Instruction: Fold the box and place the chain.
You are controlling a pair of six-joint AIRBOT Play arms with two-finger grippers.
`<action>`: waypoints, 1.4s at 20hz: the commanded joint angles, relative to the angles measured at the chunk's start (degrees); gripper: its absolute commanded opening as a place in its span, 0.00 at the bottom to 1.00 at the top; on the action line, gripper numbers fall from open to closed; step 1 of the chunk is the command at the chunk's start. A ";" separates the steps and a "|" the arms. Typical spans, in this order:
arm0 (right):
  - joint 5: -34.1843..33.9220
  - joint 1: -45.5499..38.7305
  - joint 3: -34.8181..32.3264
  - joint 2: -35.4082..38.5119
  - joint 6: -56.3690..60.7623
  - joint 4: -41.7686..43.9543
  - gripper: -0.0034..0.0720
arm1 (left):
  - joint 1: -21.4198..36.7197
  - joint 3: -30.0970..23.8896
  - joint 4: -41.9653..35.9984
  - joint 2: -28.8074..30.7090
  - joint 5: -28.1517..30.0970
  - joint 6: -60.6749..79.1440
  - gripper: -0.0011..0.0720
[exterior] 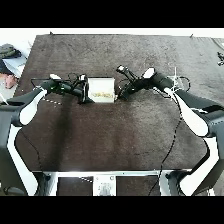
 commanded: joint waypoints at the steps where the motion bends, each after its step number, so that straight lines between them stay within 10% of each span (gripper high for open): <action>1: -1.51 1.42 0.74 -0.59 -3.21 -2.40 0.56 | 0.04 -0.02 -0.02 -0.02 0.02 0.00 0.65; 9: -4.11 3.80 0.74 -1.14 -5.20 -6.03 0.54 | 0.04 -0.02 0.00 -0.02 0.02 0.00 0.65; 16: -1.01 3.78 0.74 0.20 -4.90 -7.52 0.06 | 0.04 -0.02 -0.02 -0.02 0.02 0.00 0.65; 28: -4.74 5.11 0.76 13.97 -3.93 6.14 0.03 | 0.04 -0.02 0.00 -0.02 0.02 0.00 0.65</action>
